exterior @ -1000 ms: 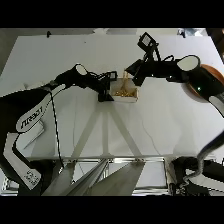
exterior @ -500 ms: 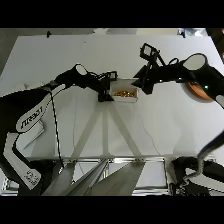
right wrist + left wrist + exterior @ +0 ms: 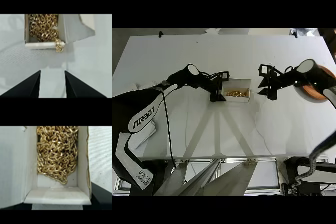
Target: Fold the box and place the chain.
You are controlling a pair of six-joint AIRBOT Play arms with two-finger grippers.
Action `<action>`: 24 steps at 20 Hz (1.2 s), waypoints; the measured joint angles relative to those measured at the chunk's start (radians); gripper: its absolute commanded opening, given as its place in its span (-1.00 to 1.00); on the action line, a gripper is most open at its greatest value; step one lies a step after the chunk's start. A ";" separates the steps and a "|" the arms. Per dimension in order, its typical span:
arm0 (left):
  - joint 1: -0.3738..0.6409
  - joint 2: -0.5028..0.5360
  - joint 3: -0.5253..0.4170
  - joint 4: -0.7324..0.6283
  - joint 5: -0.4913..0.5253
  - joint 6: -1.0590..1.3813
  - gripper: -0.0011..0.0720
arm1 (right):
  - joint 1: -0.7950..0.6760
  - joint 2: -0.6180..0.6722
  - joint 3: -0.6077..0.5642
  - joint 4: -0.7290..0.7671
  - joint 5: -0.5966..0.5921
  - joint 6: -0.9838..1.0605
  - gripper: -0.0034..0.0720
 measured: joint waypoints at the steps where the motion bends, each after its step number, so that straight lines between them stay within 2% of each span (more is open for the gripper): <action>1: 0.000 0.000 0.000 0.000 0.000 0.000 -0.92 | -0.002 -0.026 -0.001 0.027 -0.010 -0.029 -0.03; 5: 0.000 0.000 0.000 0.000 0.000 0.000 -0.92 | 0.001 -0.100 -0.001 0.157 -0.039 -0.129 -0.07; 8: 0.000 0.000 0.000 0.000 0.000 0.000 -0.92 | 0.016 -0.125 -0.001 0.209 -0.072 -0.163 -0.78; 9: 0.000 0.000 0.000 0.000 0.000 0.000 -0.92 | 0.020 -0.129 0.000 0.219 -0.088 -0.170 -0.88; 12: 0.000 0.000 0.000 0.000 0.000 0.000 -0.92 | 0.027 -0.137 0.000 0.235 -0.131 -0.170 -0.88; 17: 0.000 0.000 0.000 0.000 0.000 0.000 -0.92 | 0.030 -0.118 -0.001 0.217 -0.136 -0.149 -0.88; 24: 0.000 0.000 0.000 0.000 0.000 0.000 -0.92 | 0.030 0.010 -0.001 0.118 -0.093 -0.027 -0.88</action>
